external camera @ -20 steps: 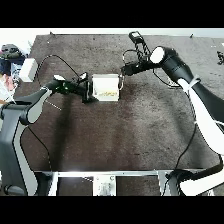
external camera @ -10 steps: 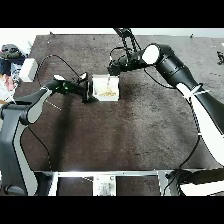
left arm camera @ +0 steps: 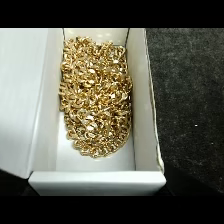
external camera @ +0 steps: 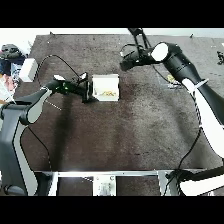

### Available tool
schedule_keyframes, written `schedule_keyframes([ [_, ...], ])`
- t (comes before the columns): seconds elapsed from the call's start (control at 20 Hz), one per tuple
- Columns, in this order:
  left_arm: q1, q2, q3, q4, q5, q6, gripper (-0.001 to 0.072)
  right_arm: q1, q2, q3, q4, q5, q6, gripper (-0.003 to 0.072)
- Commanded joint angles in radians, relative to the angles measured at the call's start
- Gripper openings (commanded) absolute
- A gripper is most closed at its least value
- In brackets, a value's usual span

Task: Fold the box and place the chain.

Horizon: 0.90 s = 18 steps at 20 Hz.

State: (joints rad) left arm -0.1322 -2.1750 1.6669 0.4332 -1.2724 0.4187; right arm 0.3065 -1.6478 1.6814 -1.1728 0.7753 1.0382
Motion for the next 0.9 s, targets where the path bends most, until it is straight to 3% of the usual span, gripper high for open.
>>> schedule_keyframes([
  [0.0, 0.000, 0.000, 0.000, 0.000, 0.000, 0.000, 0.0404, -0.113, -0.086, 0.033, 0.420, 0.111, -0.364, 0.0071],
  [0.15, 0.000, 0.000, 0.000, 0.000, -0.001, 0.000, 0.0404, -0.153, -0.227, 0.123, 0.599, 0.259, -0.504, 0.0071],
  [0.35, 0.000, 0.000, 0.000, 0.000, -0.002, 0.000, 0.0404, -0.155, -0.338, 0.171, 0.642, 0.362, -0.605, 0.0071],
  [0.55, 0.000, 0.000, 0.000, 0.000, -0.002, 0.000, 0.0404, -0.151, -0.341, 0.170, 0.645, 0.494, -0.710, 0.0075],
  [0.6, 0.000, 0.000, 0.000, 0.000, -0.002, 0.000, 0.0404, -0.147, -0.340, 0.170, 0.645, 0.505, -0.713, 0.0166],
  [0.85, 0.000, 0.000, 0.000, 0.000, -0.002, 0.000, 0.0404, -0.100, -0.340, 0.170, 0.590, 0.527, -0.857, 0.0184],
])
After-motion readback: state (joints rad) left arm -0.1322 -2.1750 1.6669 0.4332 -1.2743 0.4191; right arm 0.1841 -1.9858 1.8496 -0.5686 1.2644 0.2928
